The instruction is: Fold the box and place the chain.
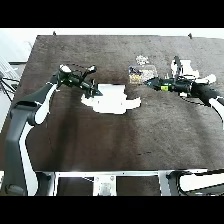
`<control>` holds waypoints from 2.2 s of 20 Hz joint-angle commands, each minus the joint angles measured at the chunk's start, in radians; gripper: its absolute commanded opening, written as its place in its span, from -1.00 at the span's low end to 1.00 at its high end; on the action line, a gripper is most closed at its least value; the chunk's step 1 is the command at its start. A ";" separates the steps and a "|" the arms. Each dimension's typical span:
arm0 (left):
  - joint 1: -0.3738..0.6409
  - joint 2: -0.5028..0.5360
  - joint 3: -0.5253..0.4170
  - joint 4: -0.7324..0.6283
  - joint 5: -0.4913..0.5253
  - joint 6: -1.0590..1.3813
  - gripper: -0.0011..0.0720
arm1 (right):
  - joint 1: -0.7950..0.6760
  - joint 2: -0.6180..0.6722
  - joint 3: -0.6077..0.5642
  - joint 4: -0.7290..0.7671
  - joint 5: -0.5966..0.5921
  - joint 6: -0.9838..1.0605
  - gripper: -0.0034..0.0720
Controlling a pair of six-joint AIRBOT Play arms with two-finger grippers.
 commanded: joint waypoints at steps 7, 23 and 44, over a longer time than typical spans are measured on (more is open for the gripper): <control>-0.001 0.030 -0.053 -0.048 0.047 0.047 -0.93 | 0.001 0.001 0.000 0.000 0.000 -0.020 -0.34; -0.002 0.110 -0.230 -0.019 0.196 0.115 -0.93 | 0.001 0.001 0.000 0.000 -0.003 -0.020 -0.34; -0.002 0.111 -0.230 -0.021 0.166 0.082 -0.92 | 0.200 0.167 -0.095 -0.213 0.140 -0.410 -0.34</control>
